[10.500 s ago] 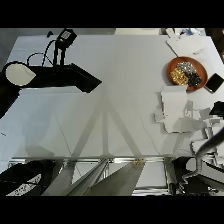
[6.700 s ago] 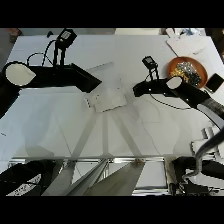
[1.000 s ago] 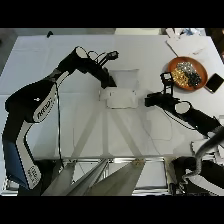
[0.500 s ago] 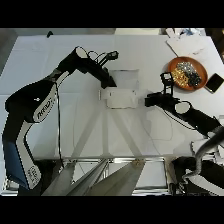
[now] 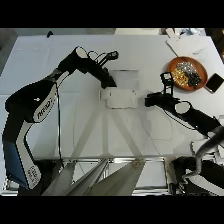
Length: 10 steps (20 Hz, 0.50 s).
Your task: Fold the box and place the chain.
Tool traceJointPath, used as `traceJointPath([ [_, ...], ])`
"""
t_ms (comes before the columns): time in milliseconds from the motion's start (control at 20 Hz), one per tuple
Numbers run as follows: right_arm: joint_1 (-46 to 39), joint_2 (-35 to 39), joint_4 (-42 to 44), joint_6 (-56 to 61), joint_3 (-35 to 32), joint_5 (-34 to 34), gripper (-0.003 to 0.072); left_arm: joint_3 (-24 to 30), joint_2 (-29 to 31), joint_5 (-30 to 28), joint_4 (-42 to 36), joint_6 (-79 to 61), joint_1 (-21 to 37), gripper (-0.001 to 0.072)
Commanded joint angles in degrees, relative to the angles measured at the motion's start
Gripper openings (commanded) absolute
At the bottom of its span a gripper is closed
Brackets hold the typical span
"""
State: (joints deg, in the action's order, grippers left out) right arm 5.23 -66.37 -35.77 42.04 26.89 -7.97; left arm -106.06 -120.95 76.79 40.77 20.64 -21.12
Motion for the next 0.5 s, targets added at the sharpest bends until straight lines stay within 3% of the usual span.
traceJointPath([
  [0,0.0,0.04,0.0,-0.09,-0.02,0.15,0.0019,-0.02,-0.04,0.24,0.0,0.17,-0.04,0.0009],
  [50,0.0,0.04,0.0,-0.11,0.0,0.13,0.0076,-0.02,-0.04,0.2,-0.02,0.17,-0.04,0.0009],
  [150,0.0,0.11,0.0,-0.09,0.02,0.09,0.0453,-0.02,-0.02,0.46,-0.02,0.2,-0.04,0.0009],
  [350,0.0,3.21,-0.28,-0.11,0.02,-0.59,0.0481,-0.02,1.88,2.54,1.49,6.56,0.42,0.0003],
  [450,0.0,7.3,-0.52,-0.11,0.02,-0.55,0.0481,-0.02,4.52,3.17,6.56,11.17,1.01,0.0002],
])
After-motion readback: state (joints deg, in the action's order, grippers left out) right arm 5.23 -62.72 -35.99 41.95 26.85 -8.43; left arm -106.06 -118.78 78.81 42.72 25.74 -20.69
